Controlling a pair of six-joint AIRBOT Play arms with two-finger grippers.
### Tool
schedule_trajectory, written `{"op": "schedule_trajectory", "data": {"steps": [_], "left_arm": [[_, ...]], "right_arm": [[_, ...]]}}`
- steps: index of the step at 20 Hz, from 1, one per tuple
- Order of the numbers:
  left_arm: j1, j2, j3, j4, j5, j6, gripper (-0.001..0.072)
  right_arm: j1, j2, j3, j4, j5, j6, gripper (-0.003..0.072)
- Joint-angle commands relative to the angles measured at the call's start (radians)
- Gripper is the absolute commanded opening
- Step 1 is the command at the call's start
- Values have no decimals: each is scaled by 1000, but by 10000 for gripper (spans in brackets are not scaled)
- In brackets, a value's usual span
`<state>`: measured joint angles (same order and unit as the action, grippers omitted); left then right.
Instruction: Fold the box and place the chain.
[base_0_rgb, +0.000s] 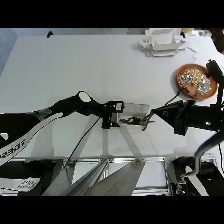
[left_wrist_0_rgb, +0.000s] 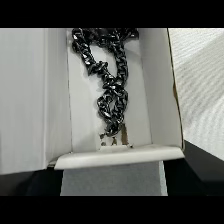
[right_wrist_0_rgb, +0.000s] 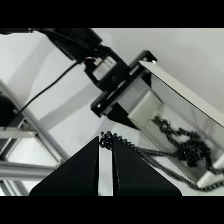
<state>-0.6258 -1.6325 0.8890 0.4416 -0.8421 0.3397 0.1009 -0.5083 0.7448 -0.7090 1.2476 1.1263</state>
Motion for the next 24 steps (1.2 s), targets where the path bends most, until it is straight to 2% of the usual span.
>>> {"op": "schedule_trajectory", "data": {"steps": [1,4,9,11,15,21,22,24], "left_arm": [[1,0,0,0,0,0,30],[1,0,0,0,0,0,30],[1,0,0,0,0,0,30],[1,0,0,0,0,0,30],[1,0,0,0,0,0,30],[1,0,0,0,0,0,30],[1,0,0,0,0,0,30],[1,0,0,1,0,0,30]], "right_arm": [[62,-14,0,5,-78,-37,23],[96,-60,0,-49,-134,-37,23],[183,-206,-23,-77,-183,-46,23],[220,-258,-54,-130,-234,-28,23],[270,-343,-127,-128,-362,-26,23],[366,-459,-132,-122,-483,-25,28],[373,-467,-132,-122,-486,-25,63],[374,-470,-132,-122,-484,-25,184]]}}
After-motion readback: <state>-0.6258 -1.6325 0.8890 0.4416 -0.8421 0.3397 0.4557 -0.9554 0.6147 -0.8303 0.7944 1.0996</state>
